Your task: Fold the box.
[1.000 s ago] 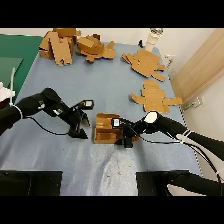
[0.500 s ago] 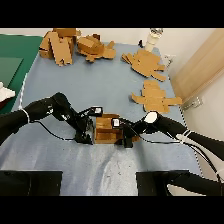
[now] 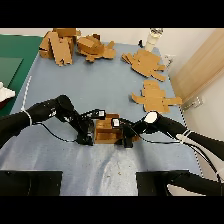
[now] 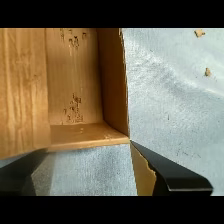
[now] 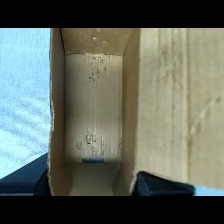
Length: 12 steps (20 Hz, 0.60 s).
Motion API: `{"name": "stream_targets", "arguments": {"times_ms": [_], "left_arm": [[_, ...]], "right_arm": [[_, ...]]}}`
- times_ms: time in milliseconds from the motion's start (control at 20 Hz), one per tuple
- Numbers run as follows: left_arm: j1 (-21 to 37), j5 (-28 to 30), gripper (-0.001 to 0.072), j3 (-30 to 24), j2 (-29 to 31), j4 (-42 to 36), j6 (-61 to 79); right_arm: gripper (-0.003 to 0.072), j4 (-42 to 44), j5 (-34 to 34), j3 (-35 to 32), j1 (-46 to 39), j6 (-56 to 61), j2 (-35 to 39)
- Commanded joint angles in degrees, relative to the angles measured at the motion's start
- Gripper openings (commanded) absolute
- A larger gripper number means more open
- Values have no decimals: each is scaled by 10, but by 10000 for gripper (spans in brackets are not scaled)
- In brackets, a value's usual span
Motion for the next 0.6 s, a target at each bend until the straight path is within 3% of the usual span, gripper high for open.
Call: {"name": "stream_targets", "arguments": {"times_ms": [0,550], "left_arm": [[-2,36,718,1,11,62,-55],[4,38,716,1,37,75,-84]], "right_arm": [[467,0,-5,0,0,0,0],[467,0,-13,0,0,0,0]]}}
